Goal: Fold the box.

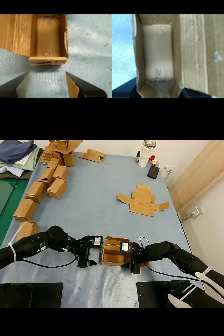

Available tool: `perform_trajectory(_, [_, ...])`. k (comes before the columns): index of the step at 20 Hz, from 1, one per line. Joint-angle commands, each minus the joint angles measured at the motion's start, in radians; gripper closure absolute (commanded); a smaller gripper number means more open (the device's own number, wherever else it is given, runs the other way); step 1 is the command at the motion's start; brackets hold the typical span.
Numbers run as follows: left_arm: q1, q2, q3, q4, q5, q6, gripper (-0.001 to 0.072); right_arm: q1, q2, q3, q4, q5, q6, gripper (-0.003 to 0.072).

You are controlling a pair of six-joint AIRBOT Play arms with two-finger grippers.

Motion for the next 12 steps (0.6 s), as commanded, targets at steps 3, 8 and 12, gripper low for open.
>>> perform_trajectory(3, [-0.034, -0.032, -0.004, -0.065, 0.047, 0.045, 0.0013, 0.000, -0.001, 0.000, 0.000, 0.000, 0.000, 0.0187])
perform_trajectory(8, [-0.056, -0.049, -0.004, -0.119, 0.079, 0.067, 0.0013, 0.000, -0.001, 0.000, 0.000, 0.000, 0.000, 0.0187])
perform_trajectory(12, [-0.057, -0.059, -0.004, -0.152, 0.078, 0.117, 0.0013, 0.000, -0.001, 0.000, 0.000, 0.000, 0.000, 0.0187])
